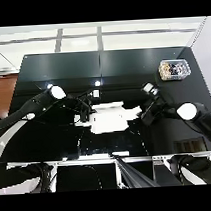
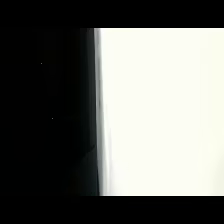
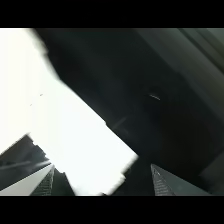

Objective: Fold the box and place the chain.

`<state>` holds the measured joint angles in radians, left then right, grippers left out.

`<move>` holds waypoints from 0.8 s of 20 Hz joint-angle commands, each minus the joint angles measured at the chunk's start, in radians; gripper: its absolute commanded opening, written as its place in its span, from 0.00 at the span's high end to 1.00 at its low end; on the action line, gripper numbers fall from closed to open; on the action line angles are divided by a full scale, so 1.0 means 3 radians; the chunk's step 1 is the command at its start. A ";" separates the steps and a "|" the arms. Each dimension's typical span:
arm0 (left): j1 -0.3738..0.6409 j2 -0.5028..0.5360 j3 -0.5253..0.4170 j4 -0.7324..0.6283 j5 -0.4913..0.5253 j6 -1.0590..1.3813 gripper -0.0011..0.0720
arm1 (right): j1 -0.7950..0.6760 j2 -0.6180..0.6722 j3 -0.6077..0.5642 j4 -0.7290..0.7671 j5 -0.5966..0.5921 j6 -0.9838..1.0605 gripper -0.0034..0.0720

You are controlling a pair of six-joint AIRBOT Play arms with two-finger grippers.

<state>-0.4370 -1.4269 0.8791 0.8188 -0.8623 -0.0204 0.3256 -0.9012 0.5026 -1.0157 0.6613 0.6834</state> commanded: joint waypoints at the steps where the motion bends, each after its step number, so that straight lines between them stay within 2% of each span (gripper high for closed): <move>1: -0.0028 -0.0055 0.0005 0.0099 0.0139 0.0098 0.95 | 0.0388 -0.0112 -0.0037 -0.0047 -0.0202 -0.0515 0.05; 6: -0.0036 -0.0062 0.0005 0.0098 0.0058 0.0098 0.95 | 0.0607 -0.0215 -0.0037 -0.0046 0.0027 -0.1445 0.05; 9: -0.0036 -0.0062 0.0005 0.0098 0.0071 0.0098 0.95 | 0.0636 -0.0331 -0.0037 -0.0037 0.0027 -0.1596 0.05; 12: -0.0036 -0.0062 0.0005 0.0097 0.0070 0.0097 0.95 | 0.0786 -0.0443 -0.0037 0.0209 0.0018 -0.1765 0.05; 16: -0.0036 -0.0062 0.0005 0.0097 0.0067 0.0095 0.95 | 0.0951 -0.0484 -0.0015 0.0366 -0.0548 -0.1794 0.06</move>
